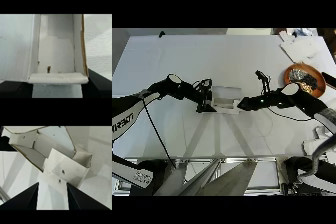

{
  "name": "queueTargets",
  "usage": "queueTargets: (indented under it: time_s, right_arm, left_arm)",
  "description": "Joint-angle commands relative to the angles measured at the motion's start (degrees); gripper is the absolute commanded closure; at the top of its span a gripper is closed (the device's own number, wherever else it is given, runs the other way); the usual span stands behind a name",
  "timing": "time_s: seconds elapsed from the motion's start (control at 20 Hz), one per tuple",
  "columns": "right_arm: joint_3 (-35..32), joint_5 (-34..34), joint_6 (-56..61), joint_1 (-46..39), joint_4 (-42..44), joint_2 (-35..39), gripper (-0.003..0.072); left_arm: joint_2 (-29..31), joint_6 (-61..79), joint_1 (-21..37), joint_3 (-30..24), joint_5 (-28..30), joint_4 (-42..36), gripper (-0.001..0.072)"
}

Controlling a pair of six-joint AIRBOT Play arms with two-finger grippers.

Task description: Fold the box and place the chain.

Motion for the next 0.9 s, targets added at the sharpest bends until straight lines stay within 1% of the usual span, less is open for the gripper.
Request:
queueTargets:
  time_s: [0.0,0.1,0.2,0.3,0.45,0.55,0.6,0.65,0.7,0.75,0.85]
  right_arm:
    - [0.6,-1.2,1.2,0.6,-1.2,1.7,0.0295]
    - [1.1,-2.8,1.2,0.5,-2.8,4.4,0.0295]
    - [1.1,-6.5,2.2,0.5,-8.5,7.8,0.0294]
    - [1.0,-8.8,5.7,0.5,-15.5,10.1,0.0292]
    - [0.3,-8.7,11.1,-2.4,-24.9,11.1,0.0302]
    - [-1.2,-8.5,12.3,-6.4,-26.4,11.1,0.0339]
    - [-2.3,-8.7,12.3,-8.6,-26.4,11.1,0.0374]
    - [-3.6,-9.0,12.3,-10.5,-26.4,11.1,0.0433]
    - [-5.1,-9.3,12.1,-12.1,-26.4,11.0,0.0569]
    - [-6.6,-9.4,11.7,-13.0,-26.4,11.0,0.0677]
    - [-9.3,-9.4,9.6,-13.1,-25.8,11.0,0.0678]
  left_arm:
    - [0.0,0.0,0.0,0.0,0.0,0.0,0.0313]
    - [0.0,0.0,0.0,0.0,0.0,0.0,0.0313]
    - [0.0,0.0,0.0,0.0,0.0,0.0,0.0313]
    - [0.0,0.0,0.0,0.0,0.0,0.0,0.0313]
    - [0.0,0.0,0.0,0.0,0.0,0.0,0.0313]
    - [0.0,0.0,0.0,0.0,0.0,0.0,0.0313]
    - [0.0,0.0,0.0,0.0,0.0,0.0,0.0313]
    - [0.0,0.0,0.0,0.0,0.0,0.0,0.0313]
    - [0.0,0.0,0.0,0.0,0.0,0.0,0.0313]
    - [0.0,0.0,0.0,0.0,0.0,0.0,0.0313]
    - [0.0,0.0,0.0,0.0,0.0,0.0,0.0313]
